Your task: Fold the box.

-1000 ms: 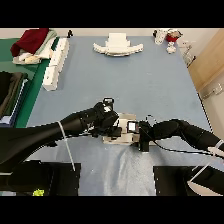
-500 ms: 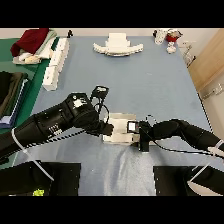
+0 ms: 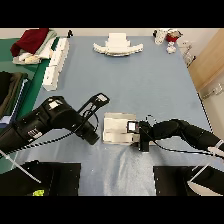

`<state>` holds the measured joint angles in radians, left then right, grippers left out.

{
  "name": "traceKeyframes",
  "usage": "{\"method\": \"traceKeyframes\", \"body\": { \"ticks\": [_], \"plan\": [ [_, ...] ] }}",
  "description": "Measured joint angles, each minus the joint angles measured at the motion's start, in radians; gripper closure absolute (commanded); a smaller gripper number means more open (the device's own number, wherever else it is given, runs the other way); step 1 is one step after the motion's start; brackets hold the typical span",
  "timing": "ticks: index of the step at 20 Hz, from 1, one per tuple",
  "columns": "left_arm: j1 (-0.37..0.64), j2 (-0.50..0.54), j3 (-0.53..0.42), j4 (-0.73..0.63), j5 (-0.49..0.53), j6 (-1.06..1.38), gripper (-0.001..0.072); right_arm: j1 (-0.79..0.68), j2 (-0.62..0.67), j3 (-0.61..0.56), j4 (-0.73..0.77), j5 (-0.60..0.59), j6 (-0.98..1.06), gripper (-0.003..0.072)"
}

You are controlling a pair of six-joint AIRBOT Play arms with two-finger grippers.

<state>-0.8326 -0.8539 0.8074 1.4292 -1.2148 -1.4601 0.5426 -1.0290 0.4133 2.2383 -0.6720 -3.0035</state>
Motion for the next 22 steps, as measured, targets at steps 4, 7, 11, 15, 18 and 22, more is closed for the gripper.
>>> {"method": "traceKeyframes", "body": {
  "ticks": [4, 7, 11, 15, 18, 22],
  "plan": [
    [0.176, 0.046, -0.143, -0.25, 0.108, 0.565, 0.0008, 0.0, 0.0, 0.0, 0.0, 0.0, 0.0, 0.0181],
    [0.28, 0.041, -0.233, -0.398, 0.21, 0.908, 0.0009, 0.0, 0.0, 0.0, 0.0, 0.0, 0.0, 0.0181],
    [0.342, -0.004, -0.323, -0.566, 0.374, 1.237, 0.0009, 0.0, 0.0, 0.0, 0.0, 0.0, 0.0, 0.0181],
    [0.359, -0.073, -0.359, -0.749, 0.474, 1.472, 0.0009, 0.0, 0.0, 0.0, 0.0, 0.0, 0.0, 0.0181],
    [0.364, -0.118, -0.368, -0.826, 0.506, 1.581, 0.0009, 0.0, 0.0, 0.0, 0.0, 0.0, 0.001, 0.0181],
    [0.366, -0.153, -0.372, -0.867, 0.519, 1.668, 0.0009, 0.0, 0.0, 0.0, 0.0, 0.0, 0.001, 0.0181]
  ]
}}
